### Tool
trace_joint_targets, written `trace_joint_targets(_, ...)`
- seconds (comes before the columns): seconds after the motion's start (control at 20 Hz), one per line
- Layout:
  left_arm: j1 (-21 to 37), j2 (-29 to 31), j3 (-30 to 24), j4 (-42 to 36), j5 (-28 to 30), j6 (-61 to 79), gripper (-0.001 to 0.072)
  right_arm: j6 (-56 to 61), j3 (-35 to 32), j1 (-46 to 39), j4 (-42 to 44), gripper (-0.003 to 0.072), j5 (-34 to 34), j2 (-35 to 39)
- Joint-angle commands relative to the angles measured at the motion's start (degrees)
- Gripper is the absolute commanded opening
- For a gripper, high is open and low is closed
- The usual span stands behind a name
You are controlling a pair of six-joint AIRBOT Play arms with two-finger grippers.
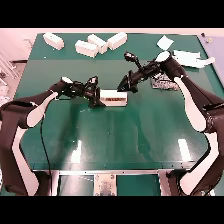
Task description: Fold the box and place the chain.
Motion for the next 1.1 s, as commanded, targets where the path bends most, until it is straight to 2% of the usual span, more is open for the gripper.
trace_joint_targets(0.0,0.0,0.0,0.0,0.0,-0.1,0.0,0.0469,0.5,0.1,0.1,-0.2,0.0213,0.9,0.1)
trace_joint_targets(0.55,0.0,0.0,0.0,0.0,-0.1,0.0,0.0469,1.4,0.1,1.3,-3.8,0.0210,-3.5,0.1)
trace_joint_targets(0.65,0.0,0.0,0.0,0.0,-0.1,0.0,0.0469,1.6,0.1,1.3,-3.8,0.0190,-3.5,0.1)
trace_joint_targets(1.05,0.0,0.0,0.0,0.0,-0.1,0.0,0.0469,3.4,0.0,2.7,-4.9,0.0189,-2.2,0.2)
